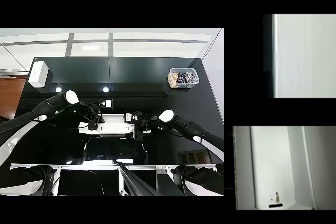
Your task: Fold the box and place the chain.
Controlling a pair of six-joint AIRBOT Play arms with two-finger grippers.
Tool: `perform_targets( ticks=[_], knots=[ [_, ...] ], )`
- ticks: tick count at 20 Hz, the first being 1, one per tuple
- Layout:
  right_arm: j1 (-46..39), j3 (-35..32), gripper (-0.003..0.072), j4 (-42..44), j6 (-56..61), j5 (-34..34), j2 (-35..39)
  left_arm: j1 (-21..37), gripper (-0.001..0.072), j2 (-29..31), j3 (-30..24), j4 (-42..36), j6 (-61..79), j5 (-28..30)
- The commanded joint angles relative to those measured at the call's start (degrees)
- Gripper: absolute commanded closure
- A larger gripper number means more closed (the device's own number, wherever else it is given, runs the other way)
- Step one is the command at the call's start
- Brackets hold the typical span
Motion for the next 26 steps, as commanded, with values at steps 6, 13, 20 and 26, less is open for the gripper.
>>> perform_targets(
  ticks=[6, 13, 20, 26],
  knots=[
    [0.07, 0.00, -0.0013, 0.07, 0.17, -0.46, 0.00, 0.02, 0.0685, -0.02, 0.04, 0.02, 0.02, 0.02],
    [0.07, 0.00, 0.0217, -0.28, 0.15, -0.20, 0.00, 0.02, 0.0685, -0.02, 0.04, 0.02, 0.00, 0.00],
    [0.07, 0.00, 0.0217, -0.28, 0.17, -0.24, 0.00, 0.79, 0.0123, 3.19, 0.98, 3.41, -2.38, -1.09],
    [0.07, 0.00, 0.0217, -0.28, 0.17, -0.24, 0.00, 4.11, 0.0027, 15.69, 1.16, 23.54, -25.62, -10.23]
  ],
)
